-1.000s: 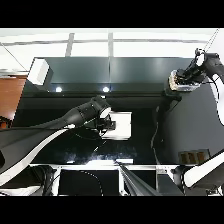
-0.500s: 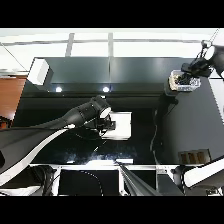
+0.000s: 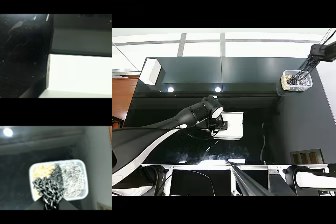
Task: Fold the box and place the chain.
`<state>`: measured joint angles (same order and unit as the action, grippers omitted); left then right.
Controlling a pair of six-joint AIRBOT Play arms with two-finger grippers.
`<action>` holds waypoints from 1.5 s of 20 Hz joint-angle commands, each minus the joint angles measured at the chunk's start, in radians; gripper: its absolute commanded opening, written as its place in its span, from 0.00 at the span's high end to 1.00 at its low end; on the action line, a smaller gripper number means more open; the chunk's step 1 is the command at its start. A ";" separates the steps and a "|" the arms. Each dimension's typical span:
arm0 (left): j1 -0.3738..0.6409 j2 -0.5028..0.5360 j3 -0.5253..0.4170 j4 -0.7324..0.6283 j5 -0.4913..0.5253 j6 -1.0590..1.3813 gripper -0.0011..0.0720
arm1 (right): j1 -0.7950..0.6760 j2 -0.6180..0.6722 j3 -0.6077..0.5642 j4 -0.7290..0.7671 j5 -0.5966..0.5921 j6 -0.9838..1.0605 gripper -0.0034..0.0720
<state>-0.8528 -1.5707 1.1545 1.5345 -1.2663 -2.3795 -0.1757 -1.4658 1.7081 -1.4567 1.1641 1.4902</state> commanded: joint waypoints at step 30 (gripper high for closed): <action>0.001 0.000 0.000 -0.002 0.001 0.000 0.94 | 0.583 0.457 -0.635 0.773 0.106 -0.226 0.95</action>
<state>-0.8528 -1.5707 1.1545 1.5322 -1.2659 -2.3791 0.3752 -0.9794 1.0740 -0.6827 1.3239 1.2610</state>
